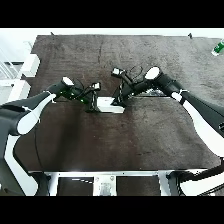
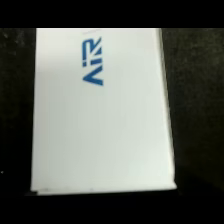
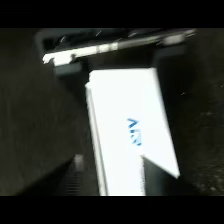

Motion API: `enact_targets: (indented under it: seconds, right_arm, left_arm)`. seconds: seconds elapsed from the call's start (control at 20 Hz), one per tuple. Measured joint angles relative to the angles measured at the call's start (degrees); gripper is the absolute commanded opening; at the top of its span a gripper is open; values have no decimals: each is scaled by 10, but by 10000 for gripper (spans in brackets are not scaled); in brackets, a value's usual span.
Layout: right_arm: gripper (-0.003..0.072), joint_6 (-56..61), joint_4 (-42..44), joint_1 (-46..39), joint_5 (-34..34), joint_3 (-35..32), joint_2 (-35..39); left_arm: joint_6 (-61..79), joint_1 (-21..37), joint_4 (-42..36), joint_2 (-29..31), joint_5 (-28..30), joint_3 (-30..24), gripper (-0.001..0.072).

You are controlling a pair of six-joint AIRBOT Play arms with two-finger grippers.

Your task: Fold the box and place the chain.

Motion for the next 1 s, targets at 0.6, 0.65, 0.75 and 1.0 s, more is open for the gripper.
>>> enact_targets:
  seconds: [0.6, 0.65, 0.75, 1.0]
  right_arm:
    - [16, 21, 137, -7, -85, -108, 1]
    - [16, 25, 134, 1, -95, -115, 1]
    - [16, 39, 107, 15, -111, -124, 1]
    - [16, 70, 51, 30, -131, -133, -1]
  left_arm:
    - [3, 0, 2, 0, -1, 0, 470]
    - [4, 0, 3, 0, -1, 0, 469]
    - [5, 0, 3, 0, -2, 0, 470]
    - [3, 0, 4, 0, -4, 0, 470]
